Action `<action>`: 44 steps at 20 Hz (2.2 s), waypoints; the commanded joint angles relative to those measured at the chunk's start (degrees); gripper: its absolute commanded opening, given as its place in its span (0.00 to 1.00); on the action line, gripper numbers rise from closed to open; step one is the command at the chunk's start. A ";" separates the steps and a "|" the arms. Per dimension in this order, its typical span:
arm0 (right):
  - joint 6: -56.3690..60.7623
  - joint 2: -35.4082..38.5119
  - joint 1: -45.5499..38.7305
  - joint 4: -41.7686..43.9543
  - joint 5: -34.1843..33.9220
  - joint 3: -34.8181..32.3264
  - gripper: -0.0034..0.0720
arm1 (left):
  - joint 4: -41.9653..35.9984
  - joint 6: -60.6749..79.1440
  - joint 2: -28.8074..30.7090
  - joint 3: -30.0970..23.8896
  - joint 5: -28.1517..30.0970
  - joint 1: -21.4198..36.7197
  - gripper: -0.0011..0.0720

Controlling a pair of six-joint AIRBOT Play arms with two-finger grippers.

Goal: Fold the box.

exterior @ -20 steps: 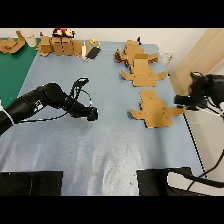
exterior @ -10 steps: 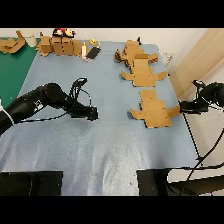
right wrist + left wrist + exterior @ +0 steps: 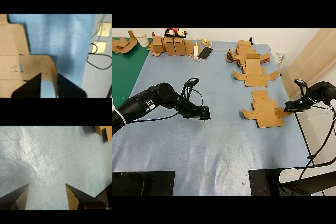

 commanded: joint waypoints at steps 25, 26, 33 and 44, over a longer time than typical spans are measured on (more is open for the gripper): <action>47.41 17.57 61.46 -20.22 14.73 -18.12 0.04 | -3.39 1.79 -0.02 0.07 -6.03 9.27 0.96; 50.18 17.57 62.58 -22.82 14.32 -18.12 0.05 | -3.39 1.79 -0.02 0.07 -6.01 9.27 0.96; 53.20 17.55 64.67 -25.66 10.80 -18.12 0.05 | -0.94 1.97 -0.02 0.07 -6.08 10.23 0.96; 44.30 13.49 63.06 -21.51 10.36 -18.10 0.44 | -1.05 5.01 -0.02 0.00 -10.49 18.23 0.96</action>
